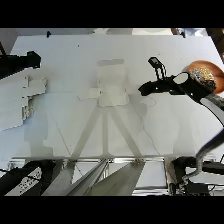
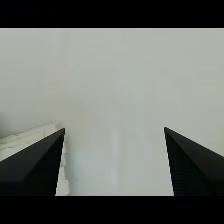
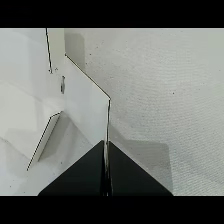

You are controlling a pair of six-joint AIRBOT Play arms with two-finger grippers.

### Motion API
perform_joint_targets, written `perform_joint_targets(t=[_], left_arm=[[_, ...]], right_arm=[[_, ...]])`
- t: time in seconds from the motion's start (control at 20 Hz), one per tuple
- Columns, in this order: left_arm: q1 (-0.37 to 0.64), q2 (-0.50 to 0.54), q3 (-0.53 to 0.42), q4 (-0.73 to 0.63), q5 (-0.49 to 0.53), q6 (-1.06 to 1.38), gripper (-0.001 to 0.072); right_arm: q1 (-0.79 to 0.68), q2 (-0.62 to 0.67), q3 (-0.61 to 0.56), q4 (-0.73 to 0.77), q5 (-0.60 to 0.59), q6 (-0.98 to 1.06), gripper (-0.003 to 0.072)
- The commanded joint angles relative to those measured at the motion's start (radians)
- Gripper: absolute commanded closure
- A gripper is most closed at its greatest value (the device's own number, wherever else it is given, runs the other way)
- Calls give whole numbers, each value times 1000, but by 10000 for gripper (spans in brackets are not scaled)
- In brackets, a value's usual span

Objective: Fold the box and place the chain.

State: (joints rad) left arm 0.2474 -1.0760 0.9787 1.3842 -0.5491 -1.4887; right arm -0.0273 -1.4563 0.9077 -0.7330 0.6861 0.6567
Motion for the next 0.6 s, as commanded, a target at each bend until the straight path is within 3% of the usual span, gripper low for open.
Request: perform_joint_targets(t=[0.0, 0.2, 0.25, 0.3, 0.35, 0.45, 0.55], left_arm=[[-3, -1, 1, -75, -2, 19, 13], [-87, -14, 1, -75, 18, 153, 17], [-127, -32, 1, -79, 29, 172, 54], [-166, -56, 2, -90, 41, 208, 140], [-209, -95, 11, -98, 43, 260, 150], [-274, -206, 77, -103, -8, 322, 127], [-286, -342, 209, -220, -161, 391, 37]], right_arm=[[0, 1, -1, 0, 2, 0, 677], [0, 1, -1, 0, 2, 0, 677], [0, 1, -1, 0, 2, 0, 677], [0, 1, -1, 0, 2, 0, 677], [0, 1, -1, 0, 2, 0, 677], [0, 1, -1, 0, 2, 0, 677], [0, 1, -1, 0, 2, 0, 677]])
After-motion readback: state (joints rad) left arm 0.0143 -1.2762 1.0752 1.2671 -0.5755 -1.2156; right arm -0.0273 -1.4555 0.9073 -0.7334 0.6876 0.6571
